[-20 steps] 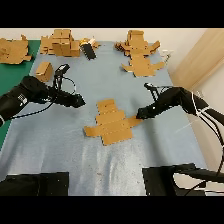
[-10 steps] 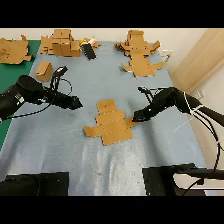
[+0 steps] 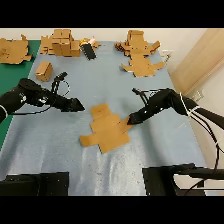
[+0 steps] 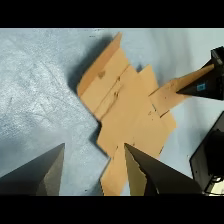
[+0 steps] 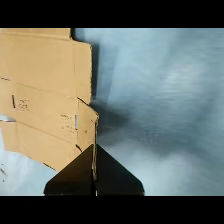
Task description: Fold the box.
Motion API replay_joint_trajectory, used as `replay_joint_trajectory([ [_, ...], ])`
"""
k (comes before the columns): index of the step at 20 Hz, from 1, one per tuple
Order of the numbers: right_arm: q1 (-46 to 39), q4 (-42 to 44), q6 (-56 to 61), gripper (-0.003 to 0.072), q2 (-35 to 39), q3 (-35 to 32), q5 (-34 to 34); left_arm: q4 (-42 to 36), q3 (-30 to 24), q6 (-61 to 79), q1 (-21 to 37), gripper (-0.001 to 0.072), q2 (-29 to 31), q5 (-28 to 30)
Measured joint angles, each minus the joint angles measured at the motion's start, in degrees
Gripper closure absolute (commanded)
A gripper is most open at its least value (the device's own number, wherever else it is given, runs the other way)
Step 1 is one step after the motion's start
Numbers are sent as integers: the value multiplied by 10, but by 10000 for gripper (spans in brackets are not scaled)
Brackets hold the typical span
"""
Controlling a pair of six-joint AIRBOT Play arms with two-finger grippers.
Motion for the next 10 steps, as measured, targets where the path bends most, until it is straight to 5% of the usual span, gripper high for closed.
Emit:
replay_joint_trajectory([
  [10,103,80,-61,687,129,-130,198,-19,0,56,16,112,-38,-43],
])
